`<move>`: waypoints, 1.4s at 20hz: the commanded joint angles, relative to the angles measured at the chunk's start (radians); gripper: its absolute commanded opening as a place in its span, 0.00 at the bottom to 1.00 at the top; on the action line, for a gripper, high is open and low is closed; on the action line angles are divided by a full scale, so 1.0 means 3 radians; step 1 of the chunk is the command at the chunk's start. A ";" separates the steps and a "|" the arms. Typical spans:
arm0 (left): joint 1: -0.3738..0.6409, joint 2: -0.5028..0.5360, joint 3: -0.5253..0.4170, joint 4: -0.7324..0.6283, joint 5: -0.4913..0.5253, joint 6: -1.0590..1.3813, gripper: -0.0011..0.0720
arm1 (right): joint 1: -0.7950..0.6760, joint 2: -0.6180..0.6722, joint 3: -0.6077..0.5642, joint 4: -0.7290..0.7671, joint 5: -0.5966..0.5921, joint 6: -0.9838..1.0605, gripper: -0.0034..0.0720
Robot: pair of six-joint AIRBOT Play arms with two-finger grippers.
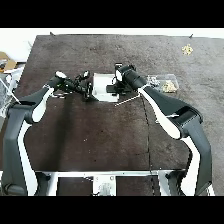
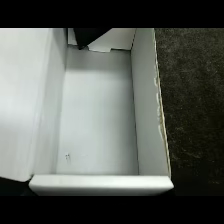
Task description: Fold the box and place the chain.
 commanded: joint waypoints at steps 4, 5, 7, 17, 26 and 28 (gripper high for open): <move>0.0000 -0.0001 0.0003 0.0001 0.0000 0.0001 0.50 | 0.0011 -0.0005 0.0004 -0.0065 -0.0022 0.0203 0.30; 0.0000 -0.0001 0.0003 0.0001 0.0000 0.0001 0.50 | 0.0013 -0.0005 0.0004 -0.0064 -0.0018 0.0215 0.30; 0.0000 -0.0001 0.0003 0.0001 0.0000 0.0001 0.50 | 0.0013 -0.0005 0.0004 -0.0067 0.0043 0.0264 0.30; 0.0000 -0.0001 0.0003 0.0001 0.0000 0.0003 0.50 | 0.0014 -0.0001 0.0004 -0.0183 0.0058 0.0388 0.10; 0.0000 -0.0001 0.0003 0.0001 0.0000 0.0003 0.50 | 0.0001 0.0280 0.0008 -0.0084 0.0003 -0.0074 0.69; 0.0000 -0.0001 0.0003 0.0000 0.0001 0.0003 0.50 | -0.0037 0.0493 0.0008 -0.0085 0.0017 -0.0331 0.69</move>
